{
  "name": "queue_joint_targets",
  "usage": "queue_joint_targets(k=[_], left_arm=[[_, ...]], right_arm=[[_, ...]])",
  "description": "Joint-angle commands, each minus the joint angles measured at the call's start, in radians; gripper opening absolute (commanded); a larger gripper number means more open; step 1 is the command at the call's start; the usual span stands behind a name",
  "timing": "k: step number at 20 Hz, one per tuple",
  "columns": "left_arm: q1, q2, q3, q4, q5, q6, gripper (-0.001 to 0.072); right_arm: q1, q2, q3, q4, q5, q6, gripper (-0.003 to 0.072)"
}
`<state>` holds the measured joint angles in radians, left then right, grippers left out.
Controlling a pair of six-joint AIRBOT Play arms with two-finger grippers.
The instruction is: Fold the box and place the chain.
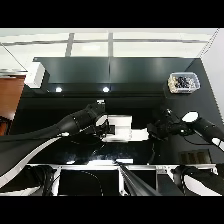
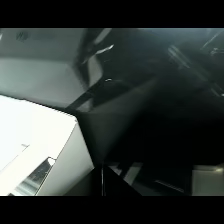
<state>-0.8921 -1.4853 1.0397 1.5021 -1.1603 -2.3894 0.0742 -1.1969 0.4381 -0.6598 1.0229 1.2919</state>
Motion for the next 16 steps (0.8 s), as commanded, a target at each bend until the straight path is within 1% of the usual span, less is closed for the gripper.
queue_joint_targets(k=[1,2,3,5,6,9,12,16], left_arm=[[0.0,0.0,0.0,0.0,-0.001,0.0,0.0026],[0.0,0.0,0.0,0.0,-0.001,0.0,0.0026],[0.0,0.0,0.0,0.0,-0.001,0.0,0.0026],[0.0,0.0,0.0,0.0,-0.001,0.0,0.0026],[0.0,0.0,0.0,0.0,-0.001,0.0,0.0026],[0.0,0.0,0.0,0.0,-0.001,0.0,0.0025],[0.0,0.0,0.0,0.0,-0.001,0.0,0.0026],[0.0,0.0,0.0,0.0,-0.001,0.0,0.0026]], right_arm=[[0.03,-0.026,0.017,0.069,0.03,-0.065,0.0014],[0.03,-0.026,0.03,0.082,0.063,-0.095,0.0017],[0.03,-0.026,0.048,0.093,0.106,-0.122,0.0156],[0.03,-0.026,0.083,0.095,0.166,-0.129,0.0517],[0.03,-0.026,0.099,0.096,0.189,-0.138,0.0598],[0.03,-0.026,0.132,0.121,0.221,-0.152,0.0598],[0.031,-0.026,0.149,0.132,0.219,-0.152,0.0598],[0.121,-0.026,0.15,0.131,0.148,-0.121,0.0597]])
